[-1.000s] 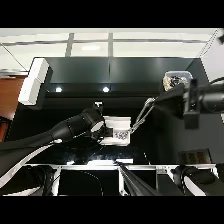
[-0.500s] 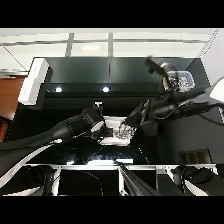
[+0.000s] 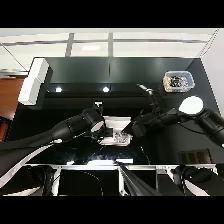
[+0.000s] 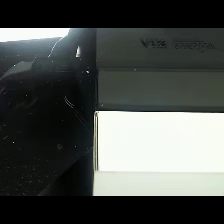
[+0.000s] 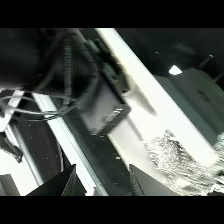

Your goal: Fold the box and place the chain.

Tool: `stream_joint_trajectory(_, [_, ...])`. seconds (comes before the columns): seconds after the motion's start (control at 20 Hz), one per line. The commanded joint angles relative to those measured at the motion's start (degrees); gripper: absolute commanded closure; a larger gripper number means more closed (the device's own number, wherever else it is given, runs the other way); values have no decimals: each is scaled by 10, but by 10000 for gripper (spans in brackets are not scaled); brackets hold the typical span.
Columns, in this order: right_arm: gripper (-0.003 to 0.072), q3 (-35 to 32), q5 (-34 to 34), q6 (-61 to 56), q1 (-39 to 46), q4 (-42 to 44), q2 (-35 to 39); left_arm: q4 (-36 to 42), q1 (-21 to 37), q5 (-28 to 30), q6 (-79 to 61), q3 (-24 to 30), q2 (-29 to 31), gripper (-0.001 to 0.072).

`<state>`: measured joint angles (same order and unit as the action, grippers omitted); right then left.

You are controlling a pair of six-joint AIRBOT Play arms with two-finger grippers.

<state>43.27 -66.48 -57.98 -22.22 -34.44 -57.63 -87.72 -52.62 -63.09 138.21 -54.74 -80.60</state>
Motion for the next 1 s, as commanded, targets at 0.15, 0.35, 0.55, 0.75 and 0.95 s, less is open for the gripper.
stream_joint_trajectory(0.15, [288,-38,-138,127,167,-74,3,0,0,0,0,0,0,678])
stream_joint_trajectory(0.35, [171,-106,54,240,165,-136,2,0,0,0,0,0,0,678])
stream_joint_trajectory(0.55, [-34,-110,123,438,129,-139,-22,0,0,0,0,0,0,678])
stream_joint_trajectory(0.75, [-34,-110,134,599,103,-122,-68,0,0,0,0,0,0,678])
stream_joint_trajectory(0.95, [-34,-110,160,702,61,-61,-95,0,0,0,0,0,0,678])
